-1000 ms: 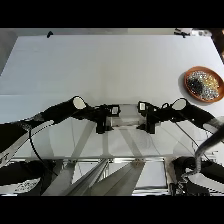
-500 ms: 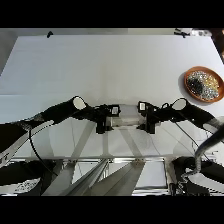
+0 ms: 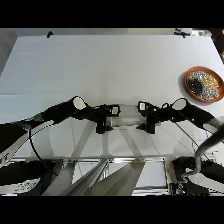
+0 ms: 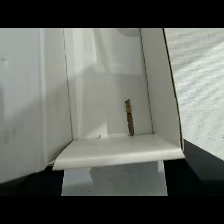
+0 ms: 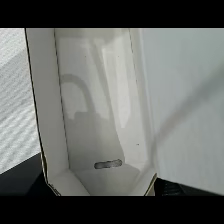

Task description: Fold the box and place the chain.

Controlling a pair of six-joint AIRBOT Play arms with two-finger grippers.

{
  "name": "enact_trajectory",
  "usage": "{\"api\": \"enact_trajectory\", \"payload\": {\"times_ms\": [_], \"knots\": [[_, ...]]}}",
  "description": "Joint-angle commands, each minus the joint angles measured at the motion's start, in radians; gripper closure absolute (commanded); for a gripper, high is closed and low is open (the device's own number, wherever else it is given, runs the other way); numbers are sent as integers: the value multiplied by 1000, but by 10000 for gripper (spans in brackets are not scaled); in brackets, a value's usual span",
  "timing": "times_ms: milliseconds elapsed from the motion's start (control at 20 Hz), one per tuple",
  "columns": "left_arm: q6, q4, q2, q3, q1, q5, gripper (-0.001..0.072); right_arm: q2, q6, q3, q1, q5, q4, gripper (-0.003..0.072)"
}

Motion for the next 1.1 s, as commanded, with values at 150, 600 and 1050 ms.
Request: {"api": "enact_trajectory", "payload": {"times_ms": [150, 600, 1050], "knots": [[0, 0, 0, 0, 0, 2, 433, 32, 101, 0, 1, 83, -140, -24], [0, 0, 1, 0, 0, 2, 433, 274, 317, 0, 1, 155, -346, -23], [80, 8, 42, 0, 0, -6, 0, 386, 340, 0, 1, 130, -347, -19]]}}
